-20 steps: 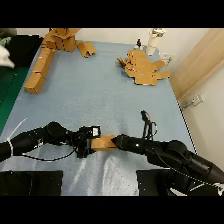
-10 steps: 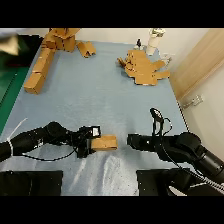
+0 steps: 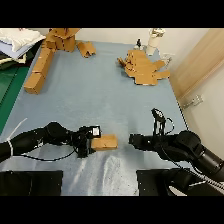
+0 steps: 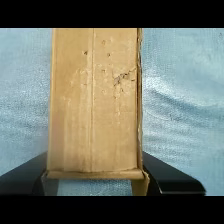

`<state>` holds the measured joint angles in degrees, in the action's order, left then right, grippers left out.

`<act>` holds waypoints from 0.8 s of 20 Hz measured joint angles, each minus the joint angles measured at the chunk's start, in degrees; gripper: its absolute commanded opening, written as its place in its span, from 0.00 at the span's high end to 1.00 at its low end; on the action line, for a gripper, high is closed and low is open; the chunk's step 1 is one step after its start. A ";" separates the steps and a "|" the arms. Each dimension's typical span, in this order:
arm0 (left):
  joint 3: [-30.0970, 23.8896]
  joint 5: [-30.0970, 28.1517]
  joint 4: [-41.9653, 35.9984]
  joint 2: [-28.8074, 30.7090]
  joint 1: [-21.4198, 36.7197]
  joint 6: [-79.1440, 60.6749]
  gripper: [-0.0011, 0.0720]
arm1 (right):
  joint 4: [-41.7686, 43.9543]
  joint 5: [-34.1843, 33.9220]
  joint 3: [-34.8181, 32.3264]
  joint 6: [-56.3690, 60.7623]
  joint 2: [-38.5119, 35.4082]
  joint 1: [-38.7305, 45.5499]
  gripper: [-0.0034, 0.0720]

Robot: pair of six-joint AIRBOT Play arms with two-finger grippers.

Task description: Fold the box.

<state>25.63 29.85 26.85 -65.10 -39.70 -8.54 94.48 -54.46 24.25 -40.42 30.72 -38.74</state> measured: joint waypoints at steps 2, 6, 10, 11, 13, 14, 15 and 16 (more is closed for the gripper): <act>0.02 -2.16 0.02 1.11 0.24 3.19 0.29 | -1.51 0.00 0.02 1.07 0.04 0.00 0.95; 0.00 -5.46 0.72 6.14 3.72 12.09 0.29 | -7.43 -0.11 0.04 5.62 -0.02 0.00 0.95; 0.00 -6.08 10.14 11.41 14.25 26.93 0.29 | -12.81 -0.44 0.04 8.90 -0.02 0.00 0.95; 0.00 -5.64 13.99 12.33 17.77 31.36 0.29 | -13.60 -0.46 0.04 9.25 -0.02 0.00 0.95; 0.00 -4.35 21.88 13.81 25.94 39.63 0.29 | -14.93 -0.46 0.04 9.79 -0.02 0.00 0.95; 0.00 -3.32 25.03 14.49 30.45 42.91 0.29 | -15.54 -0.48 0.04 9.97 -0.02 0.00 0.95; 0.00 -2.32 27.23 15.12 34.56 45.27 0.29 | -16.22 -0.48 0.04 10.03 -0.02 0.00 0.95; 0.00 -1.16 29.11 15.80 38.99 47.30 0.29 | -16.76 -0.48 0.04 10.16 -0.02 0.00 0.95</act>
